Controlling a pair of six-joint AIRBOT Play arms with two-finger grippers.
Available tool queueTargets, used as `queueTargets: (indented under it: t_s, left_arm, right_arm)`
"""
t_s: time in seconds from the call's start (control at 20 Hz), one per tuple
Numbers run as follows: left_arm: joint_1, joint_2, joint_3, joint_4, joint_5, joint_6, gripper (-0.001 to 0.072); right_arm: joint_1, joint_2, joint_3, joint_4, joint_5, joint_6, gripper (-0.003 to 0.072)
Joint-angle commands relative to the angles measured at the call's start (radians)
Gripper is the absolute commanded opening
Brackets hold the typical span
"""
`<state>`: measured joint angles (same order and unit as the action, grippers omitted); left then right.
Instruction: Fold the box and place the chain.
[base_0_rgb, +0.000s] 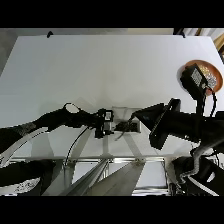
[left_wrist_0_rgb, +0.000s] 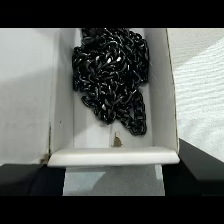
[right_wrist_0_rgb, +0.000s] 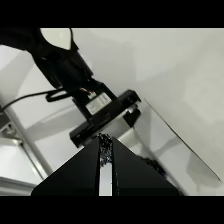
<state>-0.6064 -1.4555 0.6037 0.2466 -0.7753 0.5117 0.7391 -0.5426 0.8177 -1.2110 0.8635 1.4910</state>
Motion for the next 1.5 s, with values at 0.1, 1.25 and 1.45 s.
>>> queueTargets:
  t_s: [0.1,1.25,1.45]
  left_arm:
    - [0.0,0.0,0.0,0.0,0.0,0.0,0.0273]
    - [0.0,0.0,0.0,0.0,0.0,0.0,0.0273]
    - [0.0,0.0,0.0,0.0,0.0,0.0,0.0273]
  right_arm:
    - [0.022,-0.088,0.001,0.012,-0.041,0.0,0.0014]
    - [0.022,-0.455,-0.09,-0.077,-0.071,0.082,0.0122]
    - [0.022,-0.44,-0.081,-0.083,-0.027,0.077,0.0279]
